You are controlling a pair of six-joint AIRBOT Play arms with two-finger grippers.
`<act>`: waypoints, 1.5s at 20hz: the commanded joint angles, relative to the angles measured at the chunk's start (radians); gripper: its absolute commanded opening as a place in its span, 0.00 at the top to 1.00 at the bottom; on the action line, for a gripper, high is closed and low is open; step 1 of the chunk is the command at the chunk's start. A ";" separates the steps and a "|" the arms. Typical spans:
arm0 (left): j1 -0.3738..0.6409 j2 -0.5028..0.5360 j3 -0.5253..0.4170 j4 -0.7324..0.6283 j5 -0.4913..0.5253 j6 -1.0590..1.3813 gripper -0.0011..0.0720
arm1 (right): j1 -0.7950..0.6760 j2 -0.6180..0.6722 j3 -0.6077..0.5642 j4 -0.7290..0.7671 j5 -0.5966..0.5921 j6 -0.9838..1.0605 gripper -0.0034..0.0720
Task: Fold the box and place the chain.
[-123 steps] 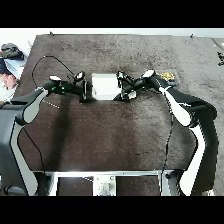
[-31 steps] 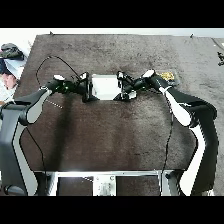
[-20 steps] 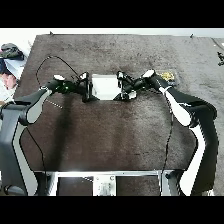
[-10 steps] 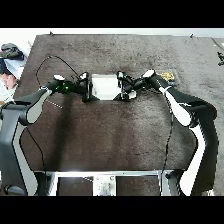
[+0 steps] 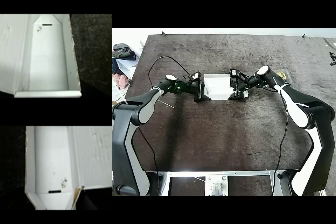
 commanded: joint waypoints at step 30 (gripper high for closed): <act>0.001 -0.001 0.000 0.000 -0.001 0.000 0.41 | -0.014 -0.031 0.000 0.340 -0.251 0.061 0.83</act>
